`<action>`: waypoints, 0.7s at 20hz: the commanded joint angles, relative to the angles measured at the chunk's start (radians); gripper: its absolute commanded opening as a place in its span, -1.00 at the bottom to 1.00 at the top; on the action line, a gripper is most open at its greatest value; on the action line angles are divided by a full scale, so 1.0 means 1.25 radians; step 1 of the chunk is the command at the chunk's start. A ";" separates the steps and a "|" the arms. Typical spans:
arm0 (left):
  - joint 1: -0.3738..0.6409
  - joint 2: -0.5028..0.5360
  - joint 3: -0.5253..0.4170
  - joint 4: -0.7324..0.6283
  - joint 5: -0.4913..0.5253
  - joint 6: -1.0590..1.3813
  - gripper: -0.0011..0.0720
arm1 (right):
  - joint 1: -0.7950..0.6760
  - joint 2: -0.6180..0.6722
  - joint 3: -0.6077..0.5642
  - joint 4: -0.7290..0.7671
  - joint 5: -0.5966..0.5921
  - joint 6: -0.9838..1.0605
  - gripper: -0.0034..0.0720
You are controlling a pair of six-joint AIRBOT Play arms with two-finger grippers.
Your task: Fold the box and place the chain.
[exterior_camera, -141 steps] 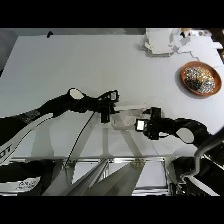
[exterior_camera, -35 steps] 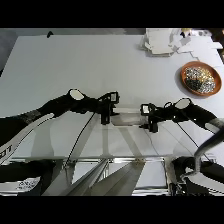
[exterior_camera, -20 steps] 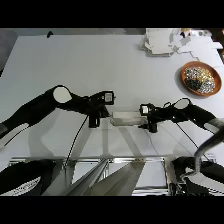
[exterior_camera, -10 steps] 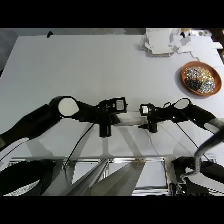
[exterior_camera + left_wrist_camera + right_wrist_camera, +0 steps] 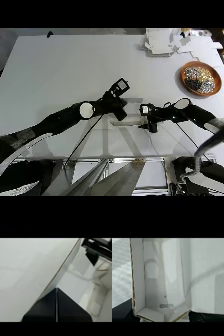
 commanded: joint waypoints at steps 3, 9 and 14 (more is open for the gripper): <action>-0.001 -0.063 0.000 -0.005 0.011 -0.035 -0.96 | 0.000 0.001 0.001 0.000 0.000 0.000 -0.01; -0.001 -0.063 0.000 0.002 -0.015 -0.032 -0.96 | 0.000 0.001 0.001 0.000 0.000 0.000 -0.01; -0.001 0.010 0.000 0.129 -0.134 -0.030 -0.96 | 0.000 0.001 0.001 0.000 -0.001 0.000 -0.01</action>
